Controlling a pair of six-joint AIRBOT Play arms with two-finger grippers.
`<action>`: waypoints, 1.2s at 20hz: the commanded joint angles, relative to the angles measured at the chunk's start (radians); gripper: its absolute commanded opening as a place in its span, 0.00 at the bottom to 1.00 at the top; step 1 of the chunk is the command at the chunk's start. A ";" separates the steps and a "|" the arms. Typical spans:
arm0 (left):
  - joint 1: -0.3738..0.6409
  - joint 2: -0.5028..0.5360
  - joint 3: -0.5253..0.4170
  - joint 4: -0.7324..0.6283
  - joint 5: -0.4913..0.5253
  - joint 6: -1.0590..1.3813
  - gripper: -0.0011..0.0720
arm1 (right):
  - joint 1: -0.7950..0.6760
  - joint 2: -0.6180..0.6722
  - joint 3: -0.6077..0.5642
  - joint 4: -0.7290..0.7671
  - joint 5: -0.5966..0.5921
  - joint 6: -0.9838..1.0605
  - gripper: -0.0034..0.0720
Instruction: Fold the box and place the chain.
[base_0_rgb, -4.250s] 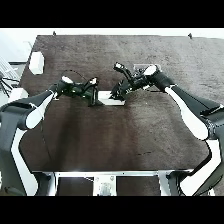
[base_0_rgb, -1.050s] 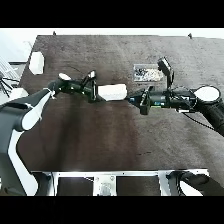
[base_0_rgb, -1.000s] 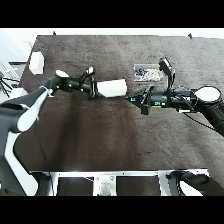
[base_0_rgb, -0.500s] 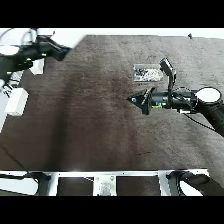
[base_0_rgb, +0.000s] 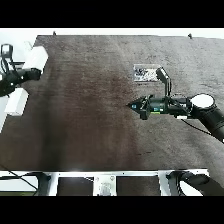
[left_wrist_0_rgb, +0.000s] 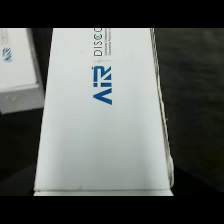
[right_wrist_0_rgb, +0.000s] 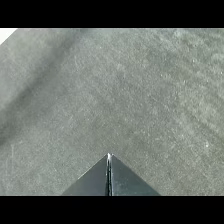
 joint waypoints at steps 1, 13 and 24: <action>0.020 -0.015 -0.107 0.012 0.103 0.000 0.04 | 0.000 0.001 -0.014 0.005 -0.017 0.000 0.06; 0.020 -0.111 -0.107 0.002 0.218 -0.025 0.04 | 0.000 0.001 -0.014 0.011 -0.034 0.000 0.06; 0.020 -0.111 -0.107 0.004 0.153 0.028 0.78 | 0.000 0.001 -0.014 0.030 -0.053 0.000 0.06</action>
